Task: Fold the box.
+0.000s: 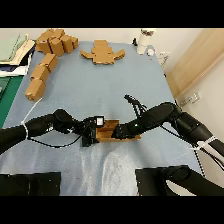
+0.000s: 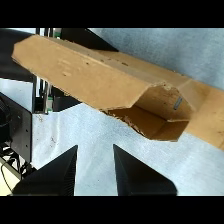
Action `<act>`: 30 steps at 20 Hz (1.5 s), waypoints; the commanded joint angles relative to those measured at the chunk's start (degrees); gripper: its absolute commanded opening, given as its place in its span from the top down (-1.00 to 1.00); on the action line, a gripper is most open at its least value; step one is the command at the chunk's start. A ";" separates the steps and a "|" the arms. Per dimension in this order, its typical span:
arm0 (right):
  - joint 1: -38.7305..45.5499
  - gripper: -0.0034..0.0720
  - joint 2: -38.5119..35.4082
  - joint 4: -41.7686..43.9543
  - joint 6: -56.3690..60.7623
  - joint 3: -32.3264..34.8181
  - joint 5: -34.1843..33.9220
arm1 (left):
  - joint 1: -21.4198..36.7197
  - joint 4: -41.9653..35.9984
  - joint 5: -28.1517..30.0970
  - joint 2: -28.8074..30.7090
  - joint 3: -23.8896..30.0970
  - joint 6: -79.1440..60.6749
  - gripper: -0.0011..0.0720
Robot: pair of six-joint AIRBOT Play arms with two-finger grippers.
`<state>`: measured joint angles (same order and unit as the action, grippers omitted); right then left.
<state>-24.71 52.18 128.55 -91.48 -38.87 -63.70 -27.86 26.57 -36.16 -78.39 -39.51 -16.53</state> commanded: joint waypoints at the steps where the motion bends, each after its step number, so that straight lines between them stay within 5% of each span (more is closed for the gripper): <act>1: -0.04 0.00 0.00 0.00 0.02 -0.04 0.15 | 0.00 0.00 0.02 0.00 -0.07 0.00 -0.31; 8: -0.04 0.00 0.37 0.31 0.04 -0.04 3.41 | 0.00 0.00 0.02 0.00 -0.07 0.00 -0.31; 12: 0.79 0.23 1.79 0.11 0.02 -0.87 6.34 | 0.00 0.02 0.02 0.00 -0.07 0.00 -0.31; 13: 1.40 0.44 2.64 0.11 -0.07 -1.73 6.43 | 0.00 0.02 0.04 0.00 -0.07 0.00 -0.31; 14: 1.90 0.90 3.96 0.00 -1.84 -3.02 6.75 | 0.00 0.02 0.04 0.00 -0.07 0.00 -0.31; 23: 3.26 0.90 24.96 0.04 -15.63 -13.77 9.22 | 0.00 0.00 0.02 0.00 -0.07 0.00 -0.31; 30: 2.32 0.90 28.57 -0.37 -19.21 -13.62 9.42 | 0.00 0.00 0.04 0.00 -0.07 0.00 -0.31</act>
<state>-22.20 79.59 128.44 -109.06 -52.27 -54.41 -27.86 26.57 -36.14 -78.39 -39.53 -16.53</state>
